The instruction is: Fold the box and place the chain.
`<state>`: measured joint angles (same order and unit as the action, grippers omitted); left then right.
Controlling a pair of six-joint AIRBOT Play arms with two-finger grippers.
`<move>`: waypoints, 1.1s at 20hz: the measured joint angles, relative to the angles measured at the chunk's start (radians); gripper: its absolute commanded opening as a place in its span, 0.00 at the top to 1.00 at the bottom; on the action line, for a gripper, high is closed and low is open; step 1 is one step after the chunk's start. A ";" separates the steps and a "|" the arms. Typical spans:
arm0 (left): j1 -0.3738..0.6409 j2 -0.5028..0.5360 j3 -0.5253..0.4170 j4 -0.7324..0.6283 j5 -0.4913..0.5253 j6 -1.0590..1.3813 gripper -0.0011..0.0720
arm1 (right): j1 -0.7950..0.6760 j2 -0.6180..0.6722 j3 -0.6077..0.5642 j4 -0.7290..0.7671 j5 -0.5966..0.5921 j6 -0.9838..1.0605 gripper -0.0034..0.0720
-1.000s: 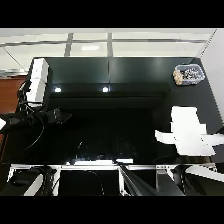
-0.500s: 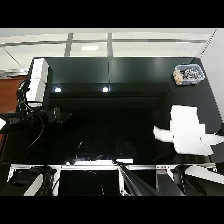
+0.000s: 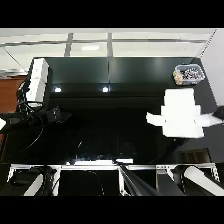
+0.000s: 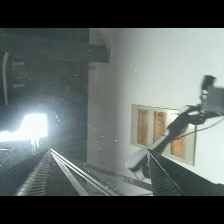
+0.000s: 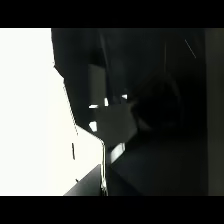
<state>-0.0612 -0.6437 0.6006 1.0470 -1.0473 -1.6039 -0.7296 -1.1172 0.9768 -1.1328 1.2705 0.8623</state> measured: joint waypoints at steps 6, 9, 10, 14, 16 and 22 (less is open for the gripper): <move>0.000 0.000 0.000 0.014 0.020 0.005 0.02 | 0.268 0.149 -0.001 0.095 -0.029 0.093 0.94; 0.000 0.000 0.000 0.015 0.041 0.006 0.02 | 0.402 0.200 -0.047 0.162 -0.055 0.164 0.94; 0.000 0.000 0.000 0.014 0.048 0.007 0.02 | 0.448 0.216 -0.081 0.188 -0.081 0.185 0.94; -0.013 -0.003 0.000 -0.002 0.079 0.006 0.02 | 0.633 0.250 -0.272 0.328 -0.279 0.226 0.94; -0.036 -0.014 0.000 -0.007 0.097 0.007 0.02 | 0.726 0.256 -0.374 0.397 -0.412 0.236 0.94; -0.118 -0.085 0.000 -0.013 0.200 0.007 0.02 | 0.902 0.263 -0.547 0.470 -0.650 0.243 0.94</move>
